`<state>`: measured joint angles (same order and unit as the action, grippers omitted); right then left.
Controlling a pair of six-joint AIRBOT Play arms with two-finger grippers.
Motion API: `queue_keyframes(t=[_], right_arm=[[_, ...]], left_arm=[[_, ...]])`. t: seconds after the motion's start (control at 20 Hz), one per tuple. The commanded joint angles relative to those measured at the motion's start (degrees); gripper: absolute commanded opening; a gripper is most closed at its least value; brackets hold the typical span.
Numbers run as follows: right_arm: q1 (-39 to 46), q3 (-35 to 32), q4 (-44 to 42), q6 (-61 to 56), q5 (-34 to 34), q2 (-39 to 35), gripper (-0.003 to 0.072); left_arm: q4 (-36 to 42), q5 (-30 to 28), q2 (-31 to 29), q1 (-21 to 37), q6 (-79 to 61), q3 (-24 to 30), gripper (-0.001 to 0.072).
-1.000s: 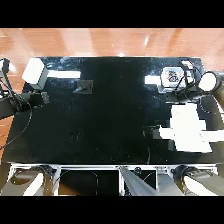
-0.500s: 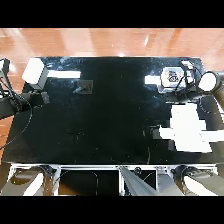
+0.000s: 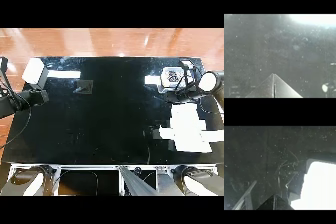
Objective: Fold the box and place the chain.
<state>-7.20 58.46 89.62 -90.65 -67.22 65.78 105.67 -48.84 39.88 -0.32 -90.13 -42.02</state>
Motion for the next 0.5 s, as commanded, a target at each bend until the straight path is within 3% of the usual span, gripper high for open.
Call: queue_keyframes(t=[0.0,0.2,0.25,0.3,0.35,0.4,0.45], right_arm=[[0.0,0.0,0.0,0.0,0.7,0.0,0.0035],[0.0,0.0,-1.1,0.0,6.0,0.0,0.0037],[0.0,0.0,-1.1,0.0,7.4,0.1,0.0038],[0.1,0.0,-0.8,0.0,8.6,0.1,0.0129],[0.4,0.0,-1.0,0.1,8.6,0.2,0.0636],[0.8,0.0,-1.0,0.2,7.8,0.2,0.072],[1.8,0.1,-1.1,0.3,6.6,0.2,0.072]], left_arm=[[0.0,2.1,0.0,0.0,0.0,0.0,0.0021],[1.6,2.4,0.8,-1.0,0.5,0.0,0.0023],[2.3,2.5,1.1,-1.4,0.6,0.0,0.0059],[2.8,2.8,1.5,-2.3,0.6,0.0,0.0341],[3.0,3.0,2.0,-3.4,0.8,0.0,0.0613],[3.0,3.3,2.5,-4.8,0.7,0.0,0.061],[3.0,3.3,2.9,-6.1,0.8,0.0,0.0609]])
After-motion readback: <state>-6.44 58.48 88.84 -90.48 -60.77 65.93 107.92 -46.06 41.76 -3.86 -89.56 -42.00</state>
